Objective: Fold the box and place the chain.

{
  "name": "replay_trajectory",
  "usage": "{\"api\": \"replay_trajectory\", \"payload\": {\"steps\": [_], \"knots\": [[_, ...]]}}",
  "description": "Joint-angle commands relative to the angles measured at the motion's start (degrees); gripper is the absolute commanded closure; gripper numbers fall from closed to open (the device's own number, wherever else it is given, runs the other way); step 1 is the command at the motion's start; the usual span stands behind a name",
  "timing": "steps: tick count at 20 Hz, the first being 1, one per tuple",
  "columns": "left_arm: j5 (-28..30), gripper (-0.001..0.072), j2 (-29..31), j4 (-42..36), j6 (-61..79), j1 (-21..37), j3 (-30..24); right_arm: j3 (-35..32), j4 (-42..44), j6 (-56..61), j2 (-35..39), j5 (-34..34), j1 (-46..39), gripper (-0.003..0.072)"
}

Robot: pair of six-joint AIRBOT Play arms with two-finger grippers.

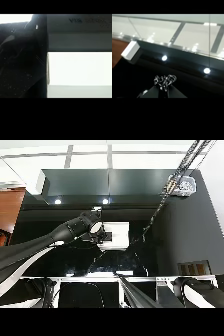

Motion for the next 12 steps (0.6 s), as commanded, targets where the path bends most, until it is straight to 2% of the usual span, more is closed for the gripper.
{"api": "replay_trajectory", "payload": {"steps": [1, 3, 12], "knots": [[-0.02, 0.0683, -0.04, 0.02, 0.00, 0.04, 0.07, -1.16, 0.76, -0.02, -0.04, 2.12, 3.28, 0.0675], [-0.02, 0.0683, -0.04, 0.00, 0.00, 0.04, 0.07, -1.42, 2.38, -0.09, -0.09, 3.78, 4.61, 0.0674], [0.00, 0.0683, -0.04, 0.00, 0.00, 0.04, 0.07, -1.46, 8.96, -0.70, -2.32, 2.21, 9.62, 0.0674]]}}
